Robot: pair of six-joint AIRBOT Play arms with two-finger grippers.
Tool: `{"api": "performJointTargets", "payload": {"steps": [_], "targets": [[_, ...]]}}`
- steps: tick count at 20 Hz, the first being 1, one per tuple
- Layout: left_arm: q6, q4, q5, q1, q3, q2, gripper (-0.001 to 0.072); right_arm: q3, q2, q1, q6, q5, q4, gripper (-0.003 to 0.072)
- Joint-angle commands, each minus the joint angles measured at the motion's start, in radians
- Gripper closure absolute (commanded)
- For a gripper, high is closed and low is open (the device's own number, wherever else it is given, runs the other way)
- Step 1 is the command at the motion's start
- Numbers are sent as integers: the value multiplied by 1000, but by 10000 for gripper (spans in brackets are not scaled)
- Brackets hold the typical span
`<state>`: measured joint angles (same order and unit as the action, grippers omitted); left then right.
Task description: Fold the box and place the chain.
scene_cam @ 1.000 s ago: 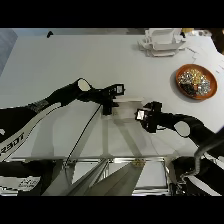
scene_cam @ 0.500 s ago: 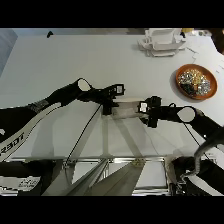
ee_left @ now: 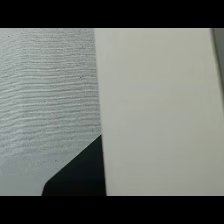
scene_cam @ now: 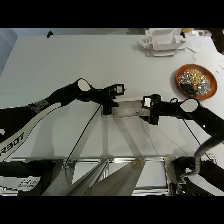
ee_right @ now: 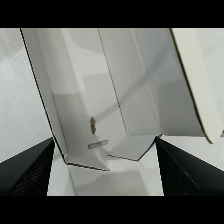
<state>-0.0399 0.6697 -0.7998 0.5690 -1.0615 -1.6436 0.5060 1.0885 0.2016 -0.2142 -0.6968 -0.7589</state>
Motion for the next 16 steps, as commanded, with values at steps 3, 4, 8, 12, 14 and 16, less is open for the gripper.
{"api": "performJointTargets", "payload": {"steps": [3,4,8,12,14,16], "targets": [[0,0,-1,0,0,0,698,14,6,-9,-56,-21,33,-2],[0,0,-1,0,0,0,698,17,6,-9,-57,-19,32,-2],[0,0,-1,0,0,0,698,18,6,-9,-45,-22,10,-2],[0,0,-1,0,0,-1,698,22,3,-9,-45,-18,5,-2],[0,0,-1,0,0,0,698,22,-4,-9,-45,-17,4,-2],[0,0,-1,0,0,0,698,22,-6,-8,-45,-13,3,-2]]}}
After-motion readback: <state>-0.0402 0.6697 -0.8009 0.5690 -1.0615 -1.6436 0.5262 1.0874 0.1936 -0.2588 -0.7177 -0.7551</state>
